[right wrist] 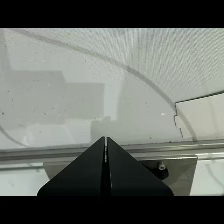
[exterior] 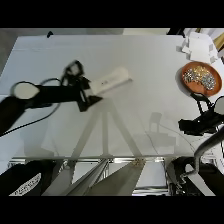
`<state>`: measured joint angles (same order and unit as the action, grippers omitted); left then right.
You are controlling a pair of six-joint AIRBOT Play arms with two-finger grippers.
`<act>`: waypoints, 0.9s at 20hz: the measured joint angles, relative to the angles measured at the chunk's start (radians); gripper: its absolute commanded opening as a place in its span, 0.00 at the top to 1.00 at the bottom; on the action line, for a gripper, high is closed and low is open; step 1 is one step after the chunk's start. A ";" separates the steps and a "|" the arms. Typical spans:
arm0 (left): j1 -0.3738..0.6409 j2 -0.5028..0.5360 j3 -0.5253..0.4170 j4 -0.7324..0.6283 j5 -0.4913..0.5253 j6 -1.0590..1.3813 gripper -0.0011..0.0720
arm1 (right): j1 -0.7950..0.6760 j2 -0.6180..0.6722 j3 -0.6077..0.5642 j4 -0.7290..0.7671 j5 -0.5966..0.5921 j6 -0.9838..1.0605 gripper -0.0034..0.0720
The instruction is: Fold the box and place the chain.
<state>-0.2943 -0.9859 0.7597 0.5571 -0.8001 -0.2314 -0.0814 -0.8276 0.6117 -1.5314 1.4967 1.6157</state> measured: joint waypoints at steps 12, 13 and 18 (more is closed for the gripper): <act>0.422 0.108 0.000 0.534 -0.097 -0.597 0.98 | 0.000 0.000 0.000 0.000 0.000 0.000 0.94; 0.443 0.097 0.000 0.550 -0.108 -0.619 0.98 | 0.000 0.000 0.000 0.000 0.000 0.000 0.94; 0.495 0.013 0.000 0.597 -0.165 -0.687 0.98 | 0.000 0.000 0.000 0.000 0.000 0.000 0.94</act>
